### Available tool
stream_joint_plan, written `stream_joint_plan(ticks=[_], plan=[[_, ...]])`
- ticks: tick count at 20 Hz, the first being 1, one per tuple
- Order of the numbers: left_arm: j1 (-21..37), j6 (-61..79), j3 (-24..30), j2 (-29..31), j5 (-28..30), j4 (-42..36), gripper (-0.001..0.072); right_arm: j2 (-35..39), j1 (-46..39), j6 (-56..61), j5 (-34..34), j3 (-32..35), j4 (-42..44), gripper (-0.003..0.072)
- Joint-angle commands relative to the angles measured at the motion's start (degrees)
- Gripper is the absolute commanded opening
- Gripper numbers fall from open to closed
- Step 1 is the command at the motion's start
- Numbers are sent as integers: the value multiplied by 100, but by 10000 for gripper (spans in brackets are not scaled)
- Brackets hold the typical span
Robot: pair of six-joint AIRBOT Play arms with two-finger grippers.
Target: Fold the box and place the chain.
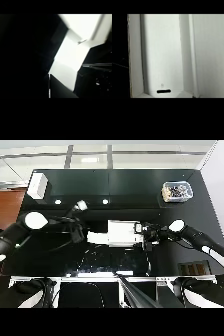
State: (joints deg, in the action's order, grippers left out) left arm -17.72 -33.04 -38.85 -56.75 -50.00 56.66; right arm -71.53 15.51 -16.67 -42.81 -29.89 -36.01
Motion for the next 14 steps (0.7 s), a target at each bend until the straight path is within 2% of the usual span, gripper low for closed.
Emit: stream_joint_plan(ticks=[1, 3, 6, 7, 9, 14], plan=[[1093, -2931, 140, 190, -575, 566, 22, 2, 2, -2, -2, 0, -2, 236], [1775, -3895, 284, -260, -1228, 87, 21, 2, 2, -2, -2, 0, -2, 237], [2583, -3206, 734, -1093, -1641, -2319, 20, 2, 2, -2, -2, 0, -2, 237], [2656, -2957, 782, -1364, -1700, -2758, 19, 2, 2, -2, -2, 0, -2, 237], [2498, -2879, 745, -1805, -1572, -2863, 18, 2, 2, -2, -2, -2, -2, 237], [1346, -2889, 721, -2247, -756, -2848, 18, 2, 2, -2, -2, -2, -2, 237]])
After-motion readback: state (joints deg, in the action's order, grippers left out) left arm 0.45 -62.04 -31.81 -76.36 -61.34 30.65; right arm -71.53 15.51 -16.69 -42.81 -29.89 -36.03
